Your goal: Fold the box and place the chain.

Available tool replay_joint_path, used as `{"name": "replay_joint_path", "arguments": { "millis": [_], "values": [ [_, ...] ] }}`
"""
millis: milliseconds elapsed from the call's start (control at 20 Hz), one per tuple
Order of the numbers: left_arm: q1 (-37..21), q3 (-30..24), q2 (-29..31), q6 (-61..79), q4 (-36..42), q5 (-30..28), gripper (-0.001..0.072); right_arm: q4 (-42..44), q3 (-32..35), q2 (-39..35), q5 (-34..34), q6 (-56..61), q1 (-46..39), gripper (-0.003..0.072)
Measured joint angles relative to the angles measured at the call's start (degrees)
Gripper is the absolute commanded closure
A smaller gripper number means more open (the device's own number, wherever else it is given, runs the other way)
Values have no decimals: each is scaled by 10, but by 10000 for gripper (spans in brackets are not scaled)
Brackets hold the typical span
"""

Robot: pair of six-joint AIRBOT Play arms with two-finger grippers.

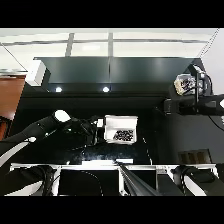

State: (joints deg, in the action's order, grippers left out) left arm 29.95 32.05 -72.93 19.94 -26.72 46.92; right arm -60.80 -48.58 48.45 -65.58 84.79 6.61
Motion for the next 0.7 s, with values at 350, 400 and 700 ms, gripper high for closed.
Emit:
{"name": "replay_joint_path", "arguments": {
  "millis": [350,400,700],
  "values": [
    [0,0,0,-6,1,-2,243,116,-25,139,64,-190,48,2],
    [0,0,0,-7,1,-2,242,121,-26,153,65,-228,63,2],
    [0,0,0,-18,4,-13,243,135,-29,183,76,-417,130,2]
  ]
}}
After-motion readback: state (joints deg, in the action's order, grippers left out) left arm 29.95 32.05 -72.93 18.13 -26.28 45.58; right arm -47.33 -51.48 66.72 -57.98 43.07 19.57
